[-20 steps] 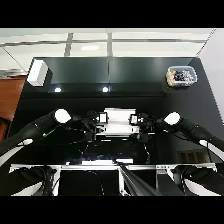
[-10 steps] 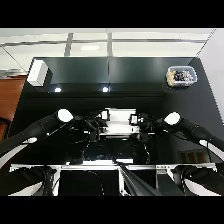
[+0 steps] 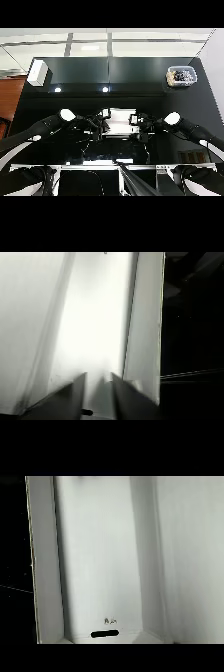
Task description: Fold the box and place the chain.
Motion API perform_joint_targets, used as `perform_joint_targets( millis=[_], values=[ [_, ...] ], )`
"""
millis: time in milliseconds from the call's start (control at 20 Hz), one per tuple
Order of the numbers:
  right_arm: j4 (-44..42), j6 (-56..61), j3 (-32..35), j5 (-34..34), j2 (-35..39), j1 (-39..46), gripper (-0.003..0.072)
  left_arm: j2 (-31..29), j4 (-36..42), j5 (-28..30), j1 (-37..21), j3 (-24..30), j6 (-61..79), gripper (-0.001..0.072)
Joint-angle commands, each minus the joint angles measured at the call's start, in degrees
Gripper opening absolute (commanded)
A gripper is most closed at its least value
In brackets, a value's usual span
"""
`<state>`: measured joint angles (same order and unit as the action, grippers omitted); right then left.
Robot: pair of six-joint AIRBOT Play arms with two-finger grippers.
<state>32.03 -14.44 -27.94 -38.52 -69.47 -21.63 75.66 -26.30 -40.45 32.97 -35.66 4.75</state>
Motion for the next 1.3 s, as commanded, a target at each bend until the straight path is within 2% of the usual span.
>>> perform_joint_targets(
  millis=[0,50,100,150,200,250,300,500,600,750,850,900,1000,1050,1100,1250],
  values=[
    [-0.02,0.02,0.00,0.00,-0.02,-0.04,0.0184,0.11,0.20,-0.15,-0.02,-0.04,-0.11,0.0365],
    [-0.02,0.02,0.00,0.02,-0.02,-0.04,0.0184,0.09,-0.11,-0.20,-0.02,-0.07,-0.22,0.0219],
    [-0.02,0.02,0.00,0.02,-0.02,-0.04,0.0184,0.07,-0.28,-0.28,-0.02,-0.07,-0.28,0.0160],
    [-0.02,0.02,0.00,0.02,-0.02,-0.04,0.0184,0.04,-0.13,-0.26,-0.02,-0.07,-0.44,0.0328],
    [-0.02,0.02,0.00,0.02,-0.02,-0.04,0.0184,-0.17,-0.42,-0.42,-0.07,-0.07,-1.36,0.0274],
    [-0.02,0.02,0.00,0.02,-0.02,-0.04,0.0184,-0.85,-2.23,-0.92,-0.48,-0.28,-2.69,0.0083],
    [-0.02,0.02,0.00,0.02,-0.02,-0.04,0.0184,-1.99,-5.51,-1.90,-1.22,-0.83,-6.43,0.0030],
    [-0.02,0.02,0.00,0.02,-0.02,-0.04,0.0184,-11.43,-20.59,-1.31,-6.67,-1.33,-27.45,0.0028],
    [-0.02,0.02,0.00,0.02,-0.02,-0.04,0.0183,-15.78,-29.07,-2.64,-11.54,-1.33,-36.68,0.0029],
    [-0.02,0.02,0.00,0.02,-0.02,-0.04,0.0183,-16.92,-34.73,-6.16,-22.40,-1.20,-65.83,0.0029],
    [-0.02,0.02,0.00,0.02,-0.02,-0.04,0.0184,-15.04,-31.87,-13.05,-30.38,-0.31,-76.39,0.0029],
    [-0.02,0.02,0.00,0.02,-0.02,-0.04,0.0183,-13.57,-27.87,-17.05,-33.92,0.66,-77.48,0.0029],
    [-0.02,0.02,0.00,0.02,-0.02,-0.04,0.0183,-9.38,-16.72,-24.61,-39.26,3.26,-73.37,0.0029],
    [-0.02,0.02,0.00,0.02,-0.02,-0.04,0.0184,-7.30,-12.04,-26.34,-40.15,4.42,-69.68,0.0029],
    [-0.02,0.02,0.00,0.00,-0.02,-0.04,0.0184,-5.25,-9.27,-25.92,-40.17,5.38,-68.32,0.0028],
    [-0.02,0.02,0.00,0.00,-0.02,-0.04,0.0183,-0.17,-7.67,-22.27,-36.37,5.64,-68.13,0.0027]
  ],
)
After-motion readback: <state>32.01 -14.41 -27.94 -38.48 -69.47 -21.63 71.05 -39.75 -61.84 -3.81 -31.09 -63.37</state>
